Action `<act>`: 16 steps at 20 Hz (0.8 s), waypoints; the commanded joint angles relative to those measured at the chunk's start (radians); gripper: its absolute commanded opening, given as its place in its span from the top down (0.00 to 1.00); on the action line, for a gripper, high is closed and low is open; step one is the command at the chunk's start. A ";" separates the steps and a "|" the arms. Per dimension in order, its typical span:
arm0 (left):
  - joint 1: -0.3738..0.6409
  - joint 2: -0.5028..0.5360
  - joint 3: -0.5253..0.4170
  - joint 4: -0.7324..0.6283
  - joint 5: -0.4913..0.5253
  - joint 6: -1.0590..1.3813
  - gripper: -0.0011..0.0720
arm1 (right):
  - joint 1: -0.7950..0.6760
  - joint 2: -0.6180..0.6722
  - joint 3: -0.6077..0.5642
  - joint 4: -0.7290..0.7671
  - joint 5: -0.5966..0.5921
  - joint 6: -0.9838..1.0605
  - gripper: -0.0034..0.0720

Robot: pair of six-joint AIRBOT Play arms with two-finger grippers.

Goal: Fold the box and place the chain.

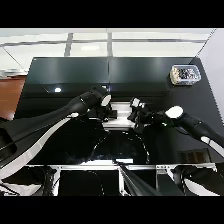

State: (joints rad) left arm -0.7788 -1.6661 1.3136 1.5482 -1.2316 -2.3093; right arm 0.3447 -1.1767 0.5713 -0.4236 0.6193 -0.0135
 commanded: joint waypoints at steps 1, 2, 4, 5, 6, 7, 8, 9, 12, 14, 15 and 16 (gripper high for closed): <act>0.000 0.000 0.001 0.003 -0.004 0.002 0.95 | -0.114 0.097 0.001 -0.012 0.055 0.259 0.94; 0.000 0.000 0.001 0.003 -0.003 0.001 0.95 | -0.167 0.129 0.001 -0.031 0.082 0.340 0.94; 0.000 0.000 0.001 0.003 -0.003 0.002 0.95 | -0.288 0.180 0.002 -0.061 0.150 0.477 0.94; 0.000 0.000 0.001 0.003 -0.003 0.002 0.95 | -0.355 0.193 0.002 -0.064 0.179 0.538 0.94; 0.000 0.000 0.001 0.003 -0.003 0.001 0.95 | -0.415 0.195 0.002 -0.064 0.197 0.611 0.94; 0.000 0.000 0.001 0.003 -0.003 0.001 0.95 | -0.476 0.193 0.002 -0.080 0.206 0.702 0.94; 0.000 0.000 0.001 0.003 -0.004 0.002 0.95 | -0.527 0.192 0.002 -0.110 0.207 0.791 0.93; 0.000 0.000 0.001 0.003 -0.004 0.002 0.95 | -0.568 0.190 0.002 -0.142 0.208 0.874 0.94; 0.000 0.000 0.001 0.004 -0.002 0.001 0.95 | -0.650 0.163 0.002 -0.300 0.256 1.027 0.94; 0.000 0.000 0.001 0.007 -0.002 0.001 0.95 | -0.658 0.114 0.001 -0.424 0.322 1.110 0.93; 0.000 0.000 0.001 0.007 -0.002 0.002 0.95 | -0.658 0.074 0.001 -0.437 0.372 1.127 0.94; 0.000 0.000 0.001 0.007 -0.002 0.002 0.95 | -0.653 0.029 0.001 -0.412 0.421 1.123 0.94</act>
